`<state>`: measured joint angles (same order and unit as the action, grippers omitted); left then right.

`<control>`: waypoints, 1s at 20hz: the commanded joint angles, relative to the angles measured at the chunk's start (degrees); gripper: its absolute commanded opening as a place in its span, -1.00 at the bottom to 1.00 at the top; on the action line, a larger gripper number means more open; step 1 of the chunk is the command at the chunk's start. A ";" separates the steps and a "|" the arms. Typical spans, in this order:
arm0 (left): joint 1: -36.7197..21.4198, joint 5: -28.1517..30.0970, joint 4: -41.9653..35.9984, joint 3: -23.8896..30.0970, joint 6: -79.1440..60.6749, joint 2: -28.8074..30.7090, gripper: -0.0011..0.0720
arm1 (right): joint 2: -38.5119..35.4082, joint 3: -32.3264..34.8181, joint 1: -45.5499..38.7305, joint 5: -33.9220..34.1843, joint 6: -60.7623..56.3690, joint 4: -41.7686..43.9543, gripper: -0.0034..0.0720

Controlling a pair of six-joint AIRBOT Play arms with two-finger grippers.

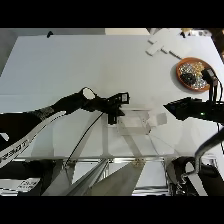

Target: Fold the box and place the chain.

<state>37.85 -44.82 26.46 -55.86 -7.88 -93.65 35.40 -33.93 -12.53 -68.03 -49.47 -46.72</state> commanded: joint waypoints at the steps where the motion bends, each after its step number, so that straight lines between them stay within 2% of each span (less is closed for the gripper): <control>1: -0.04 0.04 0.22 0.04 -0.02 0.02 -0.96 | -0.02 -0.04 0.04 -0.02 -0.02 0.02 -0.01; 18: 0.02 0.00 2.12 0.04 0.39 -0.09 -0.94 | -0.02 -0.04 0.04 -0.50 0.02 0.00 -0.02; 19: 0.02 0.00 2.12 0.04 0.39 -0.09 -0.94 | -0.02 -0.04 0.04 -1.62 0.94 -0.09 -0.15; 20: 0.02 0.02 2.12 0.04 0.39 -0.09 -0.94 | 0.00 -0.02 0.04 -3.54 4.52 -0.07 -0.61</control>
<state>37.85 -44.82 28.49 -55.86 -7.53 -93.69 35.40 -33.93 -12.53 -68.86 -48.60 -46.74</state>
